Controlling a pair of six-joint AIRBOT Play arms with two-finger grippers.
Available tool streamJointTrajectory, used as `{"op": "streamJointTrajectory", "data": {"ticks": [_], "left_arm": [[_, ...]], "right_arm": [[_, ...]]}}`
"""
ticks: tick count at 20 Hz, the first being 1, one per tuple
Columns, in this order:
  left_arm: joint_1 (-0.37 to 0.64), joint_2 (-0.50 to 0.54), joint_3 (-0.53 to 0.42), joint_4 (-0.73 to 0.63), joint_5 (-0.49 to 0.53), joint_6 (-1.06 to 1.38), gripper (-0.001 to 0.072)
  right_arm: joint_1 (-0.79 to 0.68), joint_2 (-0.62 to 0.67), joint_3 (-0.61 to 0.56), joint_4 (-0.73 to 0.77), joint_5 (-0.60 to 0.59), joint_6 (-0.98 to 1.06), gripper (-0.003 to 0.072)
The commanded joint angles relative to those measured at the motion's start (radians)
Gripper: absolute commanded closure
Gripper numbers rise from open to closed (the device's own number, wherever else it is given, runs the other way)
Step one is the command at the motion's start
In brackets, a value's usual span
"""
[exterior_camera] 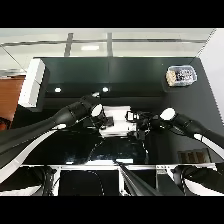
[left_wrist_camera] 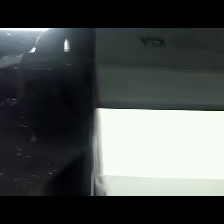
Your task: Fold the box and place the chain.
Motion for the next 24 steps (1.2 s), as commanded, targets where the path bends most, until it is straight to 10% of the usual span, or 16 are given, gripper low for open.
{"op": "streamJointTrajectory", "data": {"ticks": [1, 5, 8, 10, 12, 14, 19, 20, 24], "left_arm": [[0.0, -0.001, 0.001, -0.01, 0.005, -0.003, 0.0688], [0.0, -0.001, 0.001, -0.016, 0.019, -0.002, 0.0677], [0.0, -0.001, 0.002, -0.03, 0.037, -0.002, 0.0256], [0.0, -0.001, 0.002, -0.025, 0.021, -0.002, 0.0263], [0.0, -0.001, 0.002, -0.025, 0.019, -0.002, 0.0551], [0.0, -0.001, 0.002, -0.025, 0.021, -0.002, 0.0687], [0.002, -0.001, 0.002, -0.024, 0.02, 0.011, 0.0687], [0.003, -0.001, 0.002, -0.021, 0.02, 0.014, 0.0687], [0.006, 0.0, 0.009, -0.018, 0.006, 0.083, 0.0687]], "right_arm": [[0.0, 0.0, 0.001, 0.001, 0.001, 0.001, 0.0222], [0.0, 0.0, 0.001, 0.001, 0.001, 0.001, 0.0222], [0.0, 0.0, 0.001, 0.001, 0.001, 0.001, 0.0222], [0.0, 0.0, 0.001, 0.001, 0.001, 0.001, 0.0222], [0.0, 0.0, 0.001, 0.001, 0.001, 0.001, 0.0222], [0.0, 0.0, 0.001, 0.001, 0.001, 0.001, 0.0222], [0.0, 0.0, 0.001, 0.002, 0.001, 0.001, 0.0206], [0.0, 0.0, 0.001, 0.002, 0.0, 0.01, -0.0025], [0.0, 0.043, 0.001, -0.025, 0.018, 0.027, -0.0034]]}}
